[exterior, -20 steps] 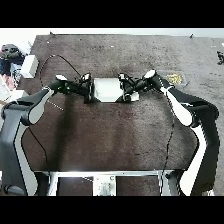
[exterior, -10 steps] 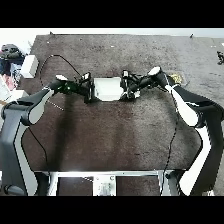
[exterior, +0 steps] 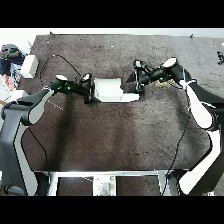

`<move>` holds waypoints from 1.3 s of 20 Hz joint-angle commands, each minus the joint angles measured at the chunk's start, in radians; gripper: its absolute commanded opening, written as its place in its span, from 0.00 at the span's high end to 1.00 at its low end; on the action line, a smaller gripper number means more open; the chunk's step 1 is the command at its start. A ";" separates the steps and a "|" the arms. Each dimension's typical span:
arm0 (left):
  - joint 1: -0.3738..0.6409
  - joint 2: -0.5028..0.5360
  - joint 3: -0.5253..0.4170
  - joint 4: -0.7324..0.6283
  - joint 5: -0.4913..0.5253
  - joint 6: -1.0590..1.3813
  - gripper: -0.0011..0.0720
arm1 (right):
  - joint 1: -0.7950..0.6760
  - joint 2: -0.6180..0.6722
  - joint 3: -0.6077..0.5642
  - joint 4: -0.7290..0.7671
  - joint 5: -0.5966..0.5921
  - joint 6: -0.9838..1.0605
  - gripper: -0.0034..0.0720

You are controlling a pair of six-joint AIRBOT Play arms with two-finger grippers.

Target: Fold the box and place the chain.

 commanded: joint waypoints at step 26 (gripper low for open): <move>0.001 0.002 0.001 0.029 0.001 -0.001 0.50 | 0.120 -0.073 -0.002 0.105 -0.365 0.179 0.94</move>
